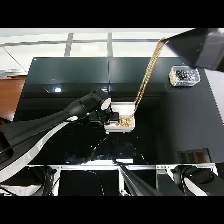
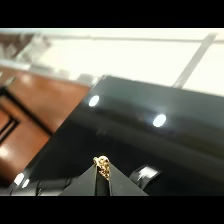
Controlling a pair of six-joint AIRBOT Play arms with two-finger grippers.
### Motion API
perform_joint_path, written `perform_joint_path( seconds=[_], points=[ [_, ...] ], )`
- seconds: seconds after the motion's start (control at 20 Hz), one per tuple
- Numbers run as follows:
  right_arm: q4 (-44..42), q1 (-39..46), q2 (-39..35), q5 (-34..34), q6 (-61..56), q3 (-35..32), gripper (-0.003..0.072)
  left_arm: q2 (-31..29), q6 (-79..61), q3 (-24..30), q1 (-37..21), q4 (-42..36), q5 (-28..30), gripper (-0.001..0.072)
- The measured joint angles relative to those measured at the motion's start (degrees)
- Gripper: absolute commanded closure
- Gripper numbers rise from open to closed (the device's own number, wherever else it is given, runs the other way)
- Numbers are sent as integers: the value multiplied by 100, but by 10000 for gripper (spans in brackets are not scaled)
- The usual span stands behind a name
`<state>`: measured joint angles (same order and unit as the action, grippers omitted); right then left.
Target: Fold the box and place the chain.
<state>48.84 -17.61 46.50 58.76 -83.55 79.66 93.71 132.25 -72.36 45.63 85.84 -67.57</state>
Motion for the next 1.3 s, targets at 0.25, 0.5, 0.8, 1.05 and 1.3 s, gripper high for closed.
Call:
perform_joint_path(
  seconds=[0.25, 0.5, 0.8, 1.05, 1.3],
  points=[
    [81, -280, 273, 101, 22, 4, 676, 0, 0, 0, 2, -2, -7, 678],
    [181, -103, 289, 227, 24, 4, 672, 0, 2, 0, 2, 0, -11, 678],
    [212, 236, 107, 575, 26, 4, 671, 0, 2, 0, 2, -2, -22, 679],
    [195, 313, 44, 955, 26, 7, 671, 0, 2, 0, 0, 0, -26, 679],
    [-275, 328, 35, 1117, 81, 4, 671, 0, 2, 0, 2, -2, -13, 679]
  ],
)
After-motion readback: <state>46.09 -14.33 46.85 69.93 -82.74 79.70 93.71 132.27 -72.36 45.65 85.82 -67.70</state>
